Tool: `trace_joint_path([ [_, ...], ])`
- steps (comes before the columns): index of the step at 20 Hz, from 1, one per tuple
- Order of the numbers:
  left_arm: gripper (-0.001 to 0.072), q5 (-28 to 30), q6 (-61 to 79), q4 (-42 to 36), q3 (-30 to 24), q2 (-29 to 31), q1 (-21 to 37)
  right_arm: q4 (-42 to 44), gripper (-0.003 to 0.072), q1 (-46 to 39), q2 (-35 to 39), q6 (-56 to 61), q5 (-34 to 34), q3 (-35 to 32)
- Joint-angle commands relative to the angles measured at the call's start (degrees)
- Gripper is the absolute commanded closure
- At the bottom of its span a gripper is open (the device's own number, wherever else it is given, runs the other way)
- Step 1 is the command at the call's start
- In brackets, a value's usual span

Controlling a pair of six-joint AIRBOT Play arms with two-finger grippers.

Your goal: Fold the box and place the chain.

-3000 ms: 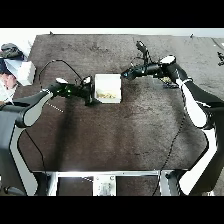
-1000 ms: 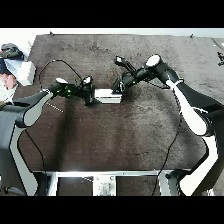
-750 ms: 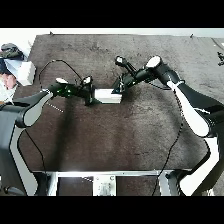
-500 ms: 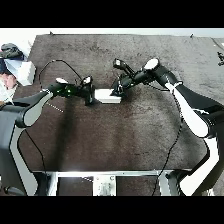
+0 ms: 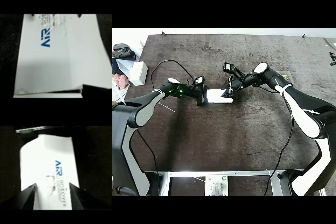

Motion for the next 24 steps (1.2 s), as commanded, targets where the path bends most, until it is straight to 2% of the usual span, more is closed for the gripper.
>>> trace_joint_path([
  [1,0.0294,0.0,0.0,0.0,0.0,0.0,0.0,0.0,0.0206,0.0,0.5,-1.6,-2.8,0.0],
  [4,0.0294,0.0,0.0,0.0,0.0,0.0,0.0,0.0,0.0220,0.0,1.8,-1.6,-2.8,0.0],
  [8,0.0294,0.0,0.0,0.0,0.0,0.0,0.0,0.6,0.0219,0.0,1.9,0.1,3.5,0.0],
  [13,0.0293,0.0,0.0,0.0,0.0,0.0,0.0,1.1,0.0221,-0.1,1.9,4.5,5.6,-0.2],
  [17,0.0293,0.0,0.0,0.0,0.0,0.0,0.0,1.2,0.0221,-0.3,2.4,5.2,2.7,-2.6],
  [20,0.0293,0.0,0.0,0.0,0.0,0.0,0.0,1.1,0.0221,-0.3,6.4,4.4,-1.6,-6.1],
  [24,0.0293,0.0,0.0,0.0,0.0,0.0,0.0,6.2,0.0221,-0.3,6.6,-4.7,-4.6,-9.7],
])
